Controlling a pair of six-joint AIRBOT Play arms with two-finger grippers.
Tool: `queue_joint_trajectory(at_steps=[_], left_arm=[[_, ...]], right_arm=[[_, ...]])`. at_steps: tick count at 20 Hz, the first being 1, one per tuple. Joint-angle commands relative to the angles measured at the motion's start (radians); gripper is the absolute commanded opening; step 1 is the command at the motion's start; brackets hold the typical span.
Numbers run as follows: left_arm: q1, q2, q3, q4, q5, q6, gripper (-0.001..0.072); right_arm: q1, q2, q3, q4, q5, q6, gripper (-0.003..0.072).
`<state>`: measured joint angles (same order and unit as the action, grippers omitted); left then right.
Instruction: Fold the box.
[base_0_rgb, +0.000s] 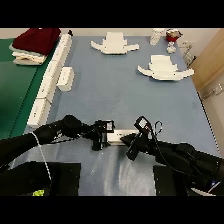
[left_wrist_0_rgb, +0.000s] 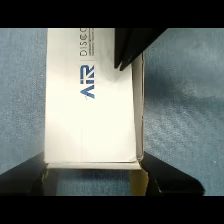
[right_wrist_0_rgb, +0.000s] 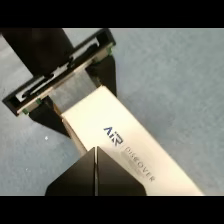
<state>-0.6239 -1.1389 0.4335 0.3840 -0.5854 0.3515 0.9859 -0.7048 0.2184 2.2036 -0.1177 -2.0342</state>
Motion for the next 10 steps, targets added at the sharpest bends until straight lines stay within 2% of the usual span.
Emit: queue_joint_trajectory(at_steps=[1,3,4,5,7,10], left_arm=[[0.0,-0.001,0.001,0.001,0.002,-0.001,0.0432],[0.0,-0.001,0.001,0.001,0.002,-0.001,0.0432],[0.0,-0.001,0.001,0.001,0.002,-0.001,0.0432],[0.0,-0.001,0.001,0.001,0.002,-0.001,0.0432],[0.0,-0.001,0.001,0.001,0.002,-0.001,0.0432],[0.0,-0.001,0.001,0.001,0.002,-0.001,0.0432]], right_arm=[[0.0,0.019,0.003,-0.039,0.008,-0.001,0.0018],[-0.013,0.018,0.009,-0.051,-0.033,0.0,0.0018],[-0.039,0.018,0.021,-0.055,-0.095,0.0,0.0018],[-0.084,0.013,0.045,-0.076,-0.192,0.004,0.0017],[-0.209,-0.01,0.13,-0.232,-0.425,0.106,0.0017],[-0.41,-0.084,0.332,-0.426,-0.745,0.204,0.0017]])
